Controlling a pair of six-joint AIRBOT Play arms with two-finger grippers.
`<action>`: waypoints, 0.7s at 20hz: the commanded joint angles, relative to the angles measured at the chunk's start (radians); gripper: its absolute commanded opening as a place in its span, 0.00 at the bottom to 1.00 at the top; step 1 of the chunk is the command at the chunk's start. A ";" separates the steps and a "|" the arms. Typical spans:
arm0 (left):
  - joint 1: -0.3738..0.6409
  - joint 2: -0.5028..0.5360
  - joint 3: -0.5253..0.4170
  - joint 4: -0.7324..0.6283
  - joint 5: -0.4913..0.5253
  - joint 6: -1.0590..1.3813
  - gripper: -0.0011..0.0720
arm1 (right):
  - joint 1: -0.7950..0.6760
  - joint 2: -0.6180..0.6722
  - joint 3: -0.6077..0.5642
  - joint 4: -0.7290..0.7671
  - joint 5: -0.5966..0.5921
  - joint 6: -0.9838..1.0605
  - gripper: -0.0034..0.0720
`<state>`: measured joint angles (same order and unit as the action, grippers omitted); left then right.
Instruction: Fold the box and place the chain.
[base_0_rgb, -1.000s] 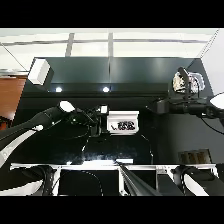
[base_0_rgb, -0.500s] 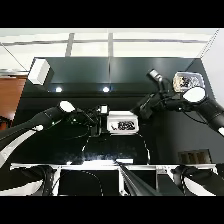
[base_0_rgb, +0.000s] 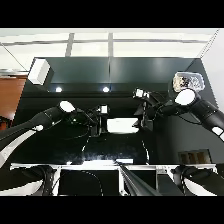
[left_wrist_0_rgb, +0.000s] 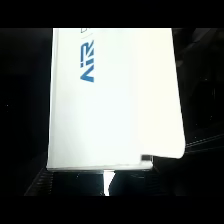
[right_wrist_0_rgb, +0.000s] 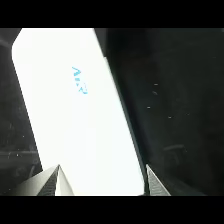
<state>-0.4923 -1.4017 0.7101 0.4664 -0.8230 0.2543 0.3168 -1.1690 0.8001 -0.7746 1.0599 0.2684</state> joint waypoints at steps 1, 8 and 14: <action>0.000 -0.001 0.000 0.001 0.000 0.000 0.65 | 0.045 -0.021 -0.001 -0.016 -0.022 -0.031 0.85; 0.000 -0.001 0.000 0.001 0.000 0.000 0.65 | 0.066 -0.018 0.000 -0.011 -0.054 -0.040 0.60; 0.000 -0.001 0.000 0.001 0.000 0.000 0.65 | 0.066 0.004 0.006 -0.011 -0.054 -0.037 0.60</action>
<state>-0.4923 -1.4017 0.7101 0.4664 -0.8215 0.2546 0.3817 -1.1732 0.8021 -0.7853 1.0058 0.2310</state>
